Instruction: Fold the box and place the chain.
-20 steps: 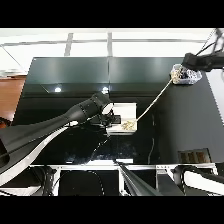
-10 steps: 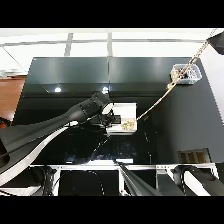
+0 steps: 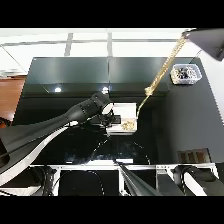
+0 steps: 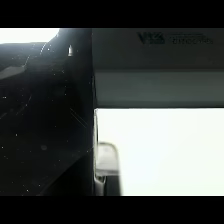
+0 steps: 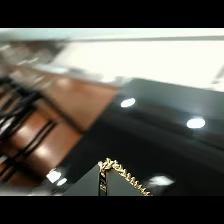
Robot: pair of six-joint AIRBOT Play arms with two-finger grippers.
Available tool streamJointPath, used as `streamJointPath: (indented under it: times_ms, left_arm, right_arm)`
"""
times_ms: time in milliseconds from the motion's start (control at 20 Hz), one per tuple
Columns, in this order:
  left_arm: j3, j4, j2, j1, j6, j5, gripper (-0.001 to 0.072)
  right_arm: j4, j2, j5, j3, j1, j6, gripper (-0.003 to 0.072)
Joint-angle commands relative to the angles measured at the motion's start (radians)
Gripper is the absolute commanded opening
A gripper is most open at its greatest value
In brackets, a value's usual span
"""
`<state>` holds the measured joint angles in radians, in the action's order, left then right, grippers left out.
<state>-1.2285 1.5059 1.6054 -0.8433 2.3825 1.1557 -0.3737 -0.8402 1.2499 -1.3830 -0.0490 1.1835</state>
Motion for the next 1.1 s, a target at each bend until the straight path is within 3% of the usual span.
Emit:
streamJointPath:
  times_ms: [0, 200, 400, 700, 950, 1000, 1050]
  left_arm:
    - [-0.001, 0.000, 0.000, 0.001, 0.000, -0.001, 0.0028]
    - [-0.001, 0.000, 0.000, 0.001, 0.000, -0.002, 0.0028]
    - [-0.001, 0.001, 0.000, 0.002, 0.000, -0.002, 0.0028]
    - [-0.001, 0.001, 0.000, 0.002, 0.000, -0.002, 0.0028]
    - [-0.001, 0.001, 0.000, 0.002, 0.000, -0.002, 0.0028]
    - [-0.001, 0.001, 0.000, 0.002, 0.000, -0.002, 0.0028]
    - [-0.001, 0.001, 0.000, 0.002, 0.000, -0.003, 0.0028]
  right_arm:
    - [0.011, 0.003, -0.043, 0.000, 0.139, -0.014, 0.0010]
    - [-0.108, -0.004, -0.052, 0.043, 0.208, 0.020, 0.0010]
    - [-0.212, -0.004, -0.056, 0.216, 0.246, 0.074, 0.0011]
    - [-0.211, -0.012, -0.220, 0.504, 0.304, 0.108, 0.0011]
    - [-0.220, -0.056, -0.261, 0.604, 0.336, 0.116, 0.0015]
    - [-0.230, -0.060, -0.266, 0.606, 0.344, 0.116, 0.0025]
    - [-0.230, -0.060, -0.266, 0.606, 0.345, 0.115, 0.0112]
